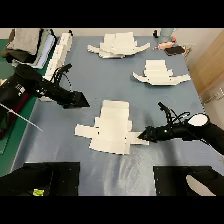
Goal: Fold the box.
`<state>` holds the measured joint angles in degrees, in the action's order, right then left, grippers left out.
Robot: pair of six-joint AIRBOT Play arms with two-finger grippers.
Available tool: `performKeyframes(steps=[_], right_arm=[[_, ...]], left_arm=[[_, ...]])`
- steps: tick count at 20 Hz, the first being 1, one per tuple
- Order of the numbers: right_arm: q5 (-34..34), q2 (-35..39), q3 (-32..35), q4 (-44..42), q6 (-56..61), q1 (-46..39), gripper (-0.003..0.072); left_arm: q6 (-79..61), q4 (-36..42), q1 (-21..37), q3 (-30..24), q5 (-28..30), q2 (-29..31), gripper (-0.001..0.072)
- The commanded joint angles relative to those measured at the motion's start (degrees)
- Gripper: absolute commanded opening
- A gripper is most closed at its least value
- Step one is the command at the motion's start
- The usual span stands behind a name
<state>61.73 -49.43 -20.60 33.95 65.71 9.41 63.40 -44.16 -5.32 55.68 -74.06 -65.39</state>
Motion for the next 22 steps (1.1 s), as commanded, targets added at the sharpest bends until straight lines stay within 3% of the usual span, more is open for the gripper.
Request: performKeyframes(steps=[1,5,12,16,19,20,21,22], right_arm=[[-4.81,4.22,0.02,1.36,-5.11,3.26,0.0001],[-4.81,3.32,0.02,2.05,-5.09,3.45,0.0002],[-4.76,3.26,0.02,2.08,-4.07,3.45,0.0001],[-4.59,3.23,0.02,2.08,-4.04,3.45,0.0001],[-4.59,3.23,0.02,2.08,-3.63,3.45,0.0001],[-4.59,3.23,0.02,2.08,-3.63,3.45,0.0002],[-4.59,3.23,0.02,2.08,-3.63,3.45,0.0002],[-4.59,3.23,0.02,2.21,-3.63,3.45,0.0002]], left_arm=[[-1.55,-0.96,0.04,-1.07,0.39,-0.39,0.0585],[-5.73,1.22,0.0,-1.46,3.93,-6.54,0.0585],[-28.24,22.77,-0.31,1.77,2.27,-24.7,0.0584],[-32.02,22.29,-3.48,7.41,-2.75,-30.82,0.0584],[-32.57,19.45,-6.19,9.97,-6.86,-32.11,0.0574],[-32.57,17.84,-6.78,10.19,-8.22,-32.13,0.0467],[-32.85,16.06,-6.99,10.21,-9.66,-32.11,0.0311],[-32.98,14.51,-7.04,10.21,-10.38,-32.13,0.0293]])
